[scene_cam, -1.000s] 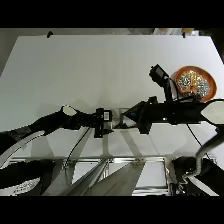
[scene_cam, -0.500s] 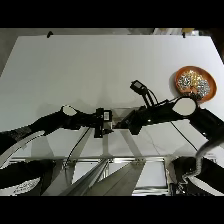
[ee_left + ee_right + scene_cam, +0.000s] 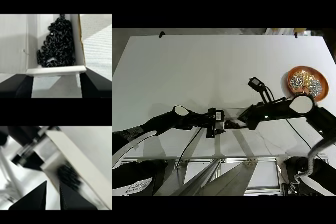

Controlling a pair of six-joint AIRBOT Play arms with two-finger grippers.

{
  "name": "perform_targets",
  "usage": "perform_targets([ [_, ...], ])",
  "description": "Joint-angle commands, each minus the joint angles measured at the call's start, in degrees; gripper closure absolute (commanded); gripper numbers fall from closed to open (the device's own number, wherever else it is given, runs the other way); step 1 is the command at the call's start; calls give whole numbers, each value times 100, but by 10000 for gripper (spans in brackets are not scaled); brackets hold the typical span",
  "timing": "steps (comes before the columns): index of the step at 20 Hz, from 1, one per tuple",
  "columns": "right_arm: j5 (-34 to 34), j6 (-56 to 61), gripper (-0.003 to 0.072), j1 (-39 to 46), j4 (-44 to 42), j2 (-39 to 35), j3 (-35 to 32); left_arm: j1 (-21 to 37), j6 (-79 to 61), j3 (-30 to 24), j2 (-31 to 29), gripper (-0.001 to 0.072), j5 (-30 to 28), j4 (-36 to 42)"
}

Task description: Fold the box and place the chain.

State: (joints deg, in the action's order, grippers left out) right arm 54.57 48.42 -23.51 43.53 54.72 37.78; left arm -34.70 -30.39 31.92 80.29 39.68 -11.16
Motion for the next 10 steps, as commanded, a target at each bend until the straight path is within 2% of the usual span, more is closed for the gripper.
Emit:
perform_targets([
  [1,566,-304,531,568,1729,-511,-2,-2,-2,0,-2,567,-2,-2],
  [4,605,-1027,531,870,3204,-592,-7,-2,-2,0,-2,567,0,-2],
  [7,490,-1773,549,977,3403,-503,-17,-2,-2,0,-2,567,0,-2],
  [8,407,-1849,587,977,3405,-407,-39,-2,-2,0,-2,567,-2,-2],
  [10,299,-1572,587,977,3252,-114,-122,-2,-2,0,-2,567,-2,-2],
])
